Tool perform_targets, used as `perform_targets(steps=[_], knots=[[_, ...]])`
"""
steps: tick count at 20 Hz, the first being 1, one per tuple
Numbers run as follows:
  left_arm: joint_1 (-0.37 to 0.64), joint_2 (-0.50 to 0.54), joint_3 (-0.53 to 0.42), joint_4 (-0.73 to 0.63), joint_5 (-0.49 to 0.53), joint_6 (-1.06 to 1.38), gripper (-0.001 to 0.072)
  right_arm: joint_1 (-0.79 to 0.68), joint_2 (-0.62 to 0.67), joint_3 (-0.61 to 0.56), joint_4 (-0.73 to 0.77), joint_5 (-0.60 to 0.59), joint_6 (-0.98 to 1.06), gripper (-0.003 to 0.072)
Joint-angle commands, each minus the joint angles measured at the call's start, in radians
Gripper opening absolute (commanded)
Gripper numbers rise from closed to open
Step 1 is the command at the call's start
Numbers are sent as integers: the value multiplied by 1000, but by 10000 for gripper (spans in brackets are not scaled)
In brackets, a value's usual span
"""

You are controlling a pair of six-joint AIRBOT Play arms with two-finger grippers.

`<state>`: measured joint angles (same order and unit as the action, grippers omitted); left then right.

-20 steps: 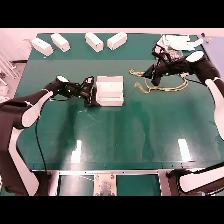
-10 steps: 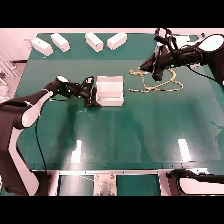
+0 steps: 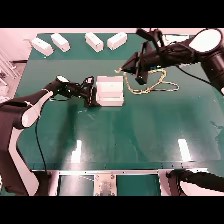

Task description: Fold the box and place the chain.

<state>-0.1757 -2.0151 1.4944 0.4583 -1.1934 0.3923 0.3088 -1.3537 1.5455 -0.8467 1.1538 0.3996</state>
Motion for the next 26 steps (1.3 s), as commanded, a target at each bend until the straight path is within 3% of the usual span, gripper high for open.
perform_targets(steps=[1,9,17,23,25,26], knots=[[0,0,0,0,0,0,534,66,-45,-11,1,-59,43,1],[0,0,0,0,0,0,534,113,-190,-12,44,-167,53,1],[0,0,0,0,0,0,534,119,-282,-18,57,-171,101,1],[0,0,0,0,0,0,534,114,-402,-18,-74,-272,98,16],[0,0,0,0,0,0,534,99,-403,-16,-95,-276,98,307],[0,0,0,0,0,0,534,90,-402,-15,-95,-275,98,313]])
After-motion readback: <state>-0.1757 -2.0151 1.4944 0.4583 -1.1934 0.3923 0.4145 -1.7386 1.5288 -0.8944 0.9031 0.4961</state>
